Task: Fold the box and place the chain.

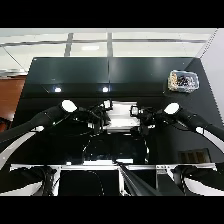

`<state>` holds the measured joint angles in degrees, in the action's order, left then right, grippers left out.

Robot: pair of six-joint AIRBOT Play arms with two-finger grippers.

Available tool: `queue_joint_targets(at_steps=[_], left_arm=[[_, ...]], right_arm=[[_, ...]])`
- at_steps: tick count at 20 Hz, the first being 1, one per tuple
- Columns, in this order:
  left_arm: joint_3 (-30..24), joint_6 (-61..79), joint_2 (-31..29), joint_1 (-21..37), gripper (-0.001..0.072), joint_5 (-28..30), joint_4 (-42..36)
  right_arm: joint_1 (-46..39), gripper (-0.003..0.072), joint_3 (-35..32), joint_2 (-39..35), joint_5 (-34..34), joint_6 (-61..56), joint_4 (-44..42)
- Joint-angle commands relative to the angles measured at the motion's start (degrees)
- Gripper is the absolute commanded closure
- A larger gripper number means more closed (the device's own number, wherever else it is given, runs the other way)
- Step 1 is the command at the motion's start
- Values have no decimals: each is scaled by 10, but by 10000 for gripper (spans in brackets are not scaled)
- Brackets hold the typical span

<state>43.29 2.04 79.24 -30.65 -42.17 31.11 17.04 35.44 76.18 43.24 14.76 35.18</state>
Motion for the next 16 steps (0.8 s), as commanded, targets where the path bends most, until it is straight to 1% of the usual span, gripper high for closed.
queue_joint_targets(at_steps=[1, 2, 3, 4, 5, 6, 7, 8, 9, 10, 13, 14, 15, 16], left_arm=[[0, 1, 2, 1, 448, -2, -1], [0, 0, 2, 1, 480, -3, -1], [0, -3, 2, 1, 415, -3, -2], [0, -9, 2, 0, 268, -3, -3], [0, -31, 1, 1, 381, -4, 0], [2, -40, -2, 4, 628, -8, 15], [4, -55, -9, 8, 598, -23, 35], [5, -92, -20, 13, 603, -32, 50], [5, -132, -39, 25, 682, -44, 76], [5, -178, -59, 39, 683, -57, 103], [4, -388, -122, 100, 683, -92, 197], [2, -445, -136, 122, 683, -97, 235], [-4, -498, -145, 143, 683, -88, 253], [-14, -559, -145, 165, 682, -80, 254]], right_arm=[[0, 598, 0, 0, 0, 0, 0], [0, 598, 0, 0, 0, 0, 0], [0, 598, 0, 0, 0, 0, 0], [0, 598, 0, 0, 0, 0, 0], [0, 598, 0, 0, 0, 0, 0], [0, 598, 0, 0, 0, 0, 0], [0, 598, 0, 0, 0, 0, 0], [0, 598, 0, 0, 0, 0, 0], [0, 598, 0, 0, 0, 0, 0], [0, 598, 0, 0, 0, 0, 0], [0, 598, 0, 0, 0, 0, 0], [0, 599, 0, 0, 0, 0, 0], [0, 599, 0, 0, 0, 0, 0], [0, 599, 0, 0, 0, 0, 0]])
